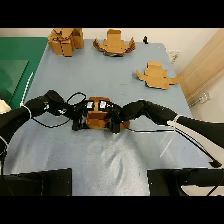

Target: Fold the box.

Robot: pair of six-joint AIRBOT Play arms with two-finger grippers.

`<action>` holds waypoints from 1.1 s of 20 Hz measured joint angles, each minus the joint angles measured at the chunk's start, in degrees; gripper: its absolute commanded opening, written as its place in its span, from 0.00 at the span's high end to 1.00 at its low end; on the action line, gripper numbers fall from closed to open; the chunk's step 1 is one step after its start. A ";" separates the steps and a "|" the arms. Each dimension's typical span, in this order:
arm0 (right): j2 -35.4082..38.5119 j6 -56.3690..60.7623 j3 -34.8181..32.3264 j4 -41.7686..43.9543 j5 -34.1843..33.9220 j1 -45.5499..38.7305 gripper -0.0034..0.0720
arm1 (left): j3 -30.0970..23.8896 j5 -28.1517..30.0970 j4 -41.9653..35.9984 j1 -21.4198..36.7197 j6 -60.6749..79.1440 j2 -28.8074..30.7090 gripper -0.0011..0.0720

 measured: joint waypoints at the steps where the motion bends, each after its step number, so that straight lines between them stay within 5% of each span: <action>1: 0.07 1.18 0.00 -0.22 -0.02 -0.02 0.49 | 0.00 0.00 -0.02 0.00 -0.02 0.00 0.74; 2: 0.39 3.26 0.00 -1.18 -0.28 -0.04 0.75 | 0.00 -0.02 -0.09 0.00 -0.13 0.00 0.74; 3: 0.96 5.84 0.00 -2.80 -1.18 -0.13 0.91 | 0.00 -0.02 -0.11 0.00 -0.17 0.00 0.74; 4: 1.88 9.03 0.00 -4.98 -2.91 -0.35 0.95 | 0.00 -0.02 -0.13 0.00 -0.17 0.00 0.74; 9: 10.60 25.14 -1.18 -10.78 -12.61 -6.03 0.95 | 0.00 -0.04 -0.13 0.00 -0.15 0.00 0.74; 14: 18.91 48.46 -7.15 -8.66 -15.63 -21.90 0.95 | 0.00 -0.04 -0.09 0.00 -0.07 0.00 0.74; 22: 7.74 52.04 -11.06 7.58 -16.98 -25.40 0.95 | 0.00 0.00 -0.04 0.00 -0.04 0.00 0.74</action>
